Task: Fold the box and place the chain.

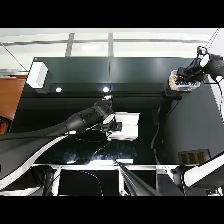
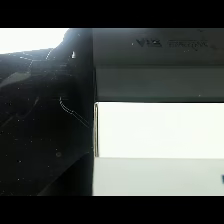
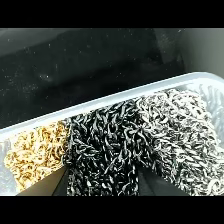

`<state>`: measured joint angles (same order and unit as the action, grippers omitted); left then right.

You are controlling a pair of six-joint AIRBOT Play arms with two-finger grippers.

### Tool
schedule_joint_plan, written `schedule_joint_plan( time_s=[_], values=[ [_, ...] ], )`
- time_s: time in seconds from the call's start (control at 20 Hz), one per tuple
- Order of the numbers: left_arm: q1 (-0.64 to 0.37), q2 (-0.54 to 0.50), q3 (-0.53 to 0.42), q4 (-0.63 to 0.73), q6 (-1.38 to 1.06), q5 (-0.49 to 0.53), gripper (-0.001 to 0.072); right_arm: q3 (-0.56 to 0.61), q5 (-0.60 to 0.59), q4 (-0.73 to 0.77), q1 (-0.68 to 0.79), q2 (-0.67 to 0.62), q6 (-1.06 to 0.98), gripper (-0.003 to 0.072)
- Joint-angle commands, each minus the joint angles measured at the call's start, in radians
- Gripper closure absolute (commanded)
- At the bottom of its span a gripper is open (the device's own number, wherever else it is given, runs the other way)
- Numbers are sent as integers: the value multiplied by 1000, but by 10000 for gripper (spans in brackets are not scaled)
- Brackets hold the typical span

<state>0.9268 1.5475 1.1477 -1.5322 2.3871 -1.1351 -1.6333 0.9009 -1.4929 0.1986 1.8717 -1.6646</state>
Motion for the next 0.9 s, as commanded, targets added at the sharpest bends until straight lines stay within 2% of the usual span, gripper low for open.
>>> schedule_joint_plan(
  time_s=[0.0,0.05,0.1,0.15,0.2,0.45,0.85],
  values=[
    [0,0,0,0,0,0,686,-1,31,-8,1,8,2,209],
    [0,0,0,0,0,0,686,-1,44,-8,1,11,3,268],
    [0,0,0,0,0,0,686,-1,54,-8,1,13,13,273],
    [0,0,0,0,0,0,686,-2,58,-8,1,13,23,541],
    [0,0,0,0,0,0,686,-4,62,-7,1,11,23,679],
    [0,0,0,0,0,0,686,-79,119,0,1,-32,22,677],
    [0,0,0,0,0,0,686,-79,129,7,6,-340,137,678]
  ],
)
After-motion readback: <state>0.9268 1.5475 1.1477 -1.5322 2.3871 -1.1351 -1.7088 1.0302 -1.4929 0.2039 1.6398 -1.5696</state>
